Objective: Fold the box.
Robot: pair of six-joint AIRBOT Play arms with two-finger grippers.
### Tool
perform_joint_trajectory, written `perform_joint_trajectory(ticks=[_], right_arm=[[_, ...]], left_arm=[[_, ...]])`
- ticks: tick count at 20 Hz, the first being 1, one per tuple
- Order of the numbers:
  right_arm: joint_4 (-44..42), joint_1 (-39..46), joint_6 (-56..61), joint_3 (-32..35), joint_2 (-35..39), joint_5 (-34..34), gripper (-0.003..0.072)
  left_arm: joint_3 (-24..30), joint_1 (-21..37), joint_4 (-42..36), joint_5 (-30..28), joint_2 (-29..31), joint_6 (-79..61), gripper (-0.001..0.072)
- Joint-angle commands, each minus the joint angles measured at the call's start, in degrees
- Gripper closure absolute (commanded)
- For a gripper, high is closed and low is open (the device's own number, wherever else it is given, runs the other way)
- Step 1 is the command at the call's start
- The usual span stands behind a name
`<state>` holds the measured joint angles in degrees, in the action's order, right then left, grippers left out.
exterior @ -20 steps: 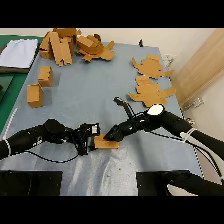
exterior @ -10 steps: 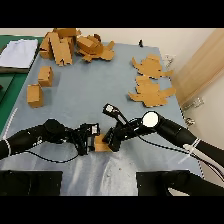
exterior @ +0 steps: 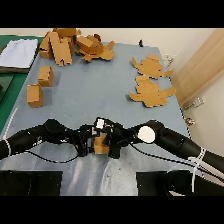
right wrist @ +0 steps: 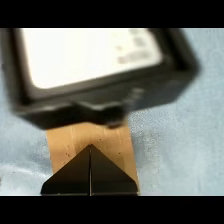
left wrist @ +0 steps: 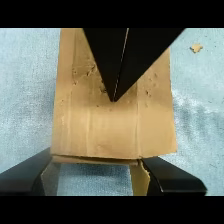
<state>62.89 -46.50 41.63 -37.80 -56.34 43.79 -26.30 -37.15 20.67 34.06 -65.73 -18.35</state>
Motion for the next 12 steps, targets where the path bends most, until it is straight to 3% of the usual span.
perform_joint_trajectory(ticks=[1, 5, 12], right_arm=[[8.09, -3.74, 2.8, 0.04, 1.49, -2.16, 0.0682], [10.19, -4.22, 4.96, 0.76, 2.64, -2.29, 0.0682], [14.27, -6.67, 13.53, 8.07, 10.12, -4.13, 0.0682]], left_arm=[[0.02, -0.02, -0.04, 0.42, 0.0, 0.0, 0.0187], [0.02, -0.02, -0.02, 0.46, 0.0, 0.0, 0.0187], [0.0, -0.02, -0.04, 0.44, 0.0, 0.0, 0.0187]])
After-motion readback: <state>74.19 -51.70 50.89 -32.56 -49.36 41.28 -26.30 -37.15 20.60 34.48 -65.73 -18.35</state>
